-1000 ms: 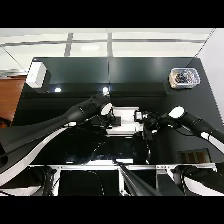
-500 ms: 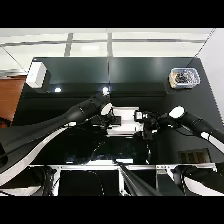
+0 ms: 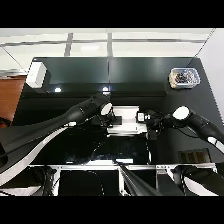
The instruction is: Fold the box and place the chain.
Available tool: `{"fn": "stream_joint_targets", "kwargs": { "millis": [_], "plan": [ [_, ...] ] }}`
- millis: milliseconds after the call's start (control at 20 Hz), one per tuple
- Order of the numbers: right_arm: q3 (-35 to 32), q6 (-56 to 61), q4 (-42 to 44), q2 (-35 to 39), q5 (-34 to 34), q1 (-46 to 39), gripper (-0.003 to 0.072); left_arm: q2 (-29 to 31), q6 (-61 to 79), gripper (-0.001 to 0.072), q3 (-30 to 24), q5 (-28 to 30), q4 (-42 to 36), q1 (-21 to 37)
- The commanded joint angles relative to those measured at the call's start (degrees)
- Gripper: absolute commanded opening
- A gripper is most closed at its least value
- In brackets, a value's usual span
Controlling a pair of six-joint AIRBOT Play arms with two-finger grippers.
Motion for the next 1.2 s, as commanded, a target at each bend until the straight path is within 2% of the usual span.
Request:
{"fn": "stream_joint_targets", "kwargs": {
  "millis": [0,100,150,250,600,800,850,900,950,1000,1050,1100,1150],
  "plan": [
    [0.07,0.44,-1.88,1.51,0.66,0.04,0.0702,0.0,0.35,0.0028,0.02,-0.11,0.74,0.02],
    [0.07,0.31,-1.86,1.51,0.13,0.04,0.0411,0.0,0.33,0.0028,0.02,-0.09,1.38,0.02],
    [0.07,0.22,-1.46,1.51,0.15,0.04,0.0404,0.0,0.33,0.0028,0.02,-0.07,1.51,0.02],
    [0.04,0.22,0.13,1.51,1.03,0.07,0.024,0.0,0.33,0.0031,0.02,0.15,1.25,0.02],
    [-0.02,0.31,12.94,-0.42,1.16,1.38,0.0242,0.0,0.33,0.0031,0.02,0.33,0.24,0.02],
    [-0.2,1.36,13.9,-2.1,-0.74,3.32,0.0243,0.0,0.33,0.0031,0.02,0.35,0.02,0.13],
    [-0.42,3.63,13.75,-2.12,-3.32,3.26,0.0347,0.0,0.33,0.0031,0.02,0.35,0.02,0.15],
    [-0.44,5.46,13.51,-2.12,-4.2,3.15,0.0348,0.0,0.33,0.0031,0.02,0.35,0.02,0.13],
    [-0.42,6.01,13.64,-2.12,-3.17,2.89,0.0098,0.0,0.33,0.0031,0.02,0.35,0.0,0.13],
    [-0.44,6.1,13.73,-2.12,-2.64,2.91,0.016,0.0,0.33,0.0031,0.02,0.28,-0.02,0.13],
    [-0.42,6.88,14.1,-2.1,-2.62,2.93,0.0423,0.0,0.31,0.0031,0.02,0.24,-0.02,0.13],
    [-0.42,8.63,13.55,-2.05,-1.97,2.86,0.0317,0.0,0.33,0.0031,0.02,0.2,-0.02,0.13],
    [-0.42,11.06,11.85,-1.64,-0.98,2.58,0.0063,0.0,0.33,0.0031,0.02,0.22,-0.02,0.13]
  ]
}}
